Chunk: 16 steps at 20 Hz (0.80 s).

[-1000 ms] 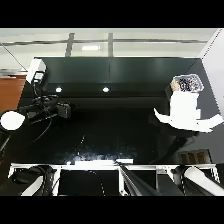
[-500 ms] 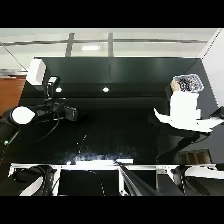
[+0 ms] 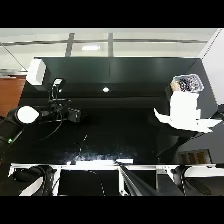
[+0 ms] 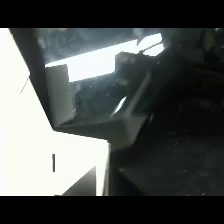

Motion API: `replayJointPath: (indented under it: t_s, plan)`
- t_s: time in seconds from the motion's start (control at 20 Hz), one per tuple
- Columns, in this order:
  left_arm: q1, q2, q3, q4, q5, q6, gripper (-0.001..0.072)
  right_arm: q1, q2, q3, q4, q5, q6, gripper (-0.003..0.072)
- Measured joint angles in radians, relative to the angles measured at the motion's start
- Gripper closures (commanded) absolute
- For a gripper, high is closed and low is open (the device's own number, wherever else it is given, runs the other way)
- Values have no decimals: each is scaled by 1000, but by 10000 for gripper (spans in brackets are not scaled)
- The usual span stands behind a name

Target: Fold the box and place the chain.

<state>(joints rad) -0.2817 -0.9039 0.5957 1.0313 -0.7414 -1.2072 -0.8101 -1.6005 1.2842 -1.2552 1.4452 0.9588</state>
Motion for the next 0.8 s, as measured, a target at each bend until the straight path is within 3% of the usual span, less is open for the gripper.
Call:
replayJointPath:
  t_s: [0.2,0.45,0.6,0.8]
  plan:
    - [-1,-1,0,0,0,4,3,5,44,-40,126,19,-64,670]
    - [-1,-1,0,0,-2,4,3,88,156,-182,340,0,-134,670]
    - [-1,-1,0,-1,-1,4,3,161,264,-316,531,-48,-176,671]
    - [-1,-1,1,-22,0,3,21,323,468,-569,727,-225,-222,670]
